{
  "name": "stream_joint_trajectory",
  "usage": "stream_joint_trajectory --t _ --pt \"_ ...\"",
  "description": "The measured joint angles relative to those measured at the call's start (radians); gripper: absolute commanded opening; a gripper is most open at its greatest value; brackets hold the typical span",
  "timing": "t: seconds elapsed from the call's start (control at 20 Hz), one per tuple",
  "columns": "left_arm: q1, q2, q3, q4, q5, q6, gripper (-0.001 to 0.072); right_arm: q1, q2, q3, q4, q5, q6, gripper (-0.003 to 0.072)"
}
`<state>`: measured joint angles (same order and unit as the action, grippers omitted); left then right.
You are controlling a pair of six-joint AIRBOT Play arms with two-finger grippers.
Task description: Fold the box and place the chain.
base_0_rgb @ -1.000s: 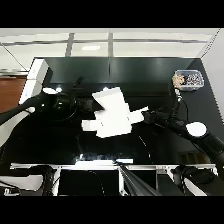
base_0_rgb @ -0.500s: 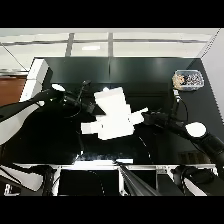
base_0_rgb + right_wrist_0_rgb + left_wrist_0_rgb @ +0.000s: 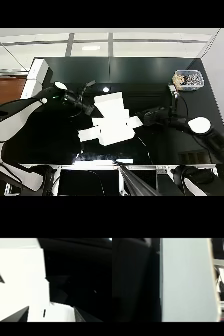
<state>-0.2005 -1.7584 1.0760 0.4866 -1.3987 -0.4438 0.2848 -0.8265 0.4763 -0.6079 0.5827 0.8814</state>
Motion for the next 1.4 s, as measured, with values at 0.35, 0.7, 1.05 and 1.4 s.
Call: stream_joint_trajectory --t 0.35,0.7,1.05,1.4 --pt "-0.092 0.192 -0.057 0.045 0.148 0.197 0.0026 -0.008 -0.003 0.138 -0.389 0.223 -0.18 0.0631" --pt "-0.186 0.242 -0.127 0.09 0.399 0.49 0.0027 -0.008 -0.037 0.06 -0.392 0.196 -0.449 0.063" --pt "-0.203 0.245 -0.193 0.071 0.52 0.534 0.003 0.061 -0.097 0.023 -0.378 0.165 -0.589 0.063" --pt "-0.205 0.243 -0.201 0.077 0.541 0.541 0.003 0.151 -0.179 0.018 -0.369 0.082 -0.629 0.063"
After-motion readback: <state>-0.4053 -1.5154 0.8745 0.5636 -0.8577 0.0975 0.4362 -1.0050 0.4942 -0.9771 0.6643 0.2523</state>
